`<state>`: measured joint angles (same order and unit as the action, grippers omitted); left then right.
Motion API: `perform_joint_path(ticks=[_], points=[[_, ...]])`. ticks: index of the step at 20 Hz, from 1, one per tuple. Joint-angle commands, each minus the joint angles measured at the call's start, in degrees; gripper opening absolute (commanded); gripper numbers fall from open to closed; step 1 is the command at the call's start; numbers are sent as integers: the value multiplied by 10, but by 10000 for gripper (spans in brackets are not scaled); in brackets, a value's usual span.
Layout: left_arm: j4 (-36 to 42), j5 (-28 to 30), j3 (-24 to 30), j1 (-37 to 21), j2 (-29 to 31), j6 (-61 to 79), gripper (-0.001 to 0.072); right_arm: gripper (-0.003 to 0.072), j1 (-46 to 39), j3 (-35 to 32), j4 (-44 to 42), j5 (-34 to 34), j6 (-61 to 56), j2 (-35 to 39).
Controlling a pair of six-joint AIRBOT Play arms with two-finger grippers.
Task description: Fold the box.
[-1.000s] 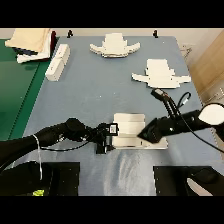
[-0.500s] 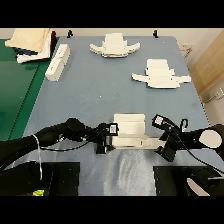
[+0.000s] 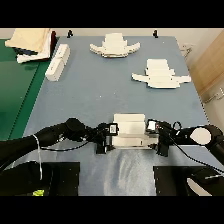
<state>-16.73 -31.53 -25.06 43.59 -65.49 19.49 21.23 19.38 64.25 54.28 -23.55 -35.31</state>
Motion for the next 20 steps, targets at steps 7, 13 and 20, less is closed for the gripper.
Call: perform_joint_path(ticks=[7, 13, 20], points=[[0, 0, 0, 0, 0, 0, 594, 197, 61, -1, -48, -43, 50, -19], [0, 0, 0, 0, 0, 0, 594, 189, 92, -1, -57, -76, 52, -50], [0, 0, 0, 0, 0, 0, 594, 609, 109, -1, -61, -93, 51, -71]])
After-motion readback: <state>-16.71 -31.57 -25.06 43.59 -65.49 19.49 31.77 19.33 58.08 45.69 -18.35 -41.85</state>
